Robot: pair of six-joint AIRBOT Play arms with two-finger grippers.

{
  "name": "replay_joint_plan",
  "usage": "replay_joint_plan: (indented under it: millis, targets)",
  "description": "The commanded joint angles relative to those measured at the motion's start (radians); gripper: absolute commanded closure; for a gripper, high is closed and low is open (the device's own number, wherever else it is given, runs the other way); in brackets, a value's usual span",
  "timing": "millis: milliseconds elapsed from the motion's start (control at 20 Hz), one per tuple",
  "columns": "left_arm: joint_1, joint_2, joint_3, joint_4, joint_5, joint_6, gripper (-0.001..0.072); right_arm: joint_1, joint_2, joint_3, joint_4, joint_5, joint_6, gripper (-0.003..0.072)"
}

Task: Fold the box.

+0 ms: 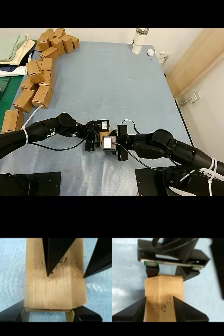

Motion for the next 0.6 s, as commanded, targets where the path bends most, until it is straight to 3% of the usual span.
replay_joint_plan:
  millis: [0, 200, 300, 350, 500, 550]
  targets:
    - [0.000, 0.000, 0.000, 0.000, 0.000, 0.000, 0.0260, 0.002, -0.038, 0.000, -0.056, 0.021, 0.000, 0.0161]
    - [0.000, 0.000, 0.000, 0.000, 0.000, 0.000, 0.0260, 0.004, -0.041, 0.000, -0.137, 0.099, 0.002, 0.0187]
    - [0.000, 0.000, 0.000, 0.000, 0.000, 0.000, 0.0260, 0.005, -0.039, 0.000, -0.136, 0.097, 0.002, 0.0196]
    - [0.000, 0.000, 0.000, 0.000, 0.000, 0.000, 0.0260, 0.014, -0.030, 0.000, -0.136, 0.097, 0.005, 0.0246]
    - [0.000, 0.000, 0.000, 0.000, 0.000, 0.000, 0.0260, 0.046, 0.006, 0.000, -0.156, 0.082, 0.040, 0.0254]
    - [0.000, 0.000, 0.000, 0.000, 0.000, 0.000, 0.0260, 0.051, 0.016, 0.000, -0.178, 0.070, 0.068, 0.0322]
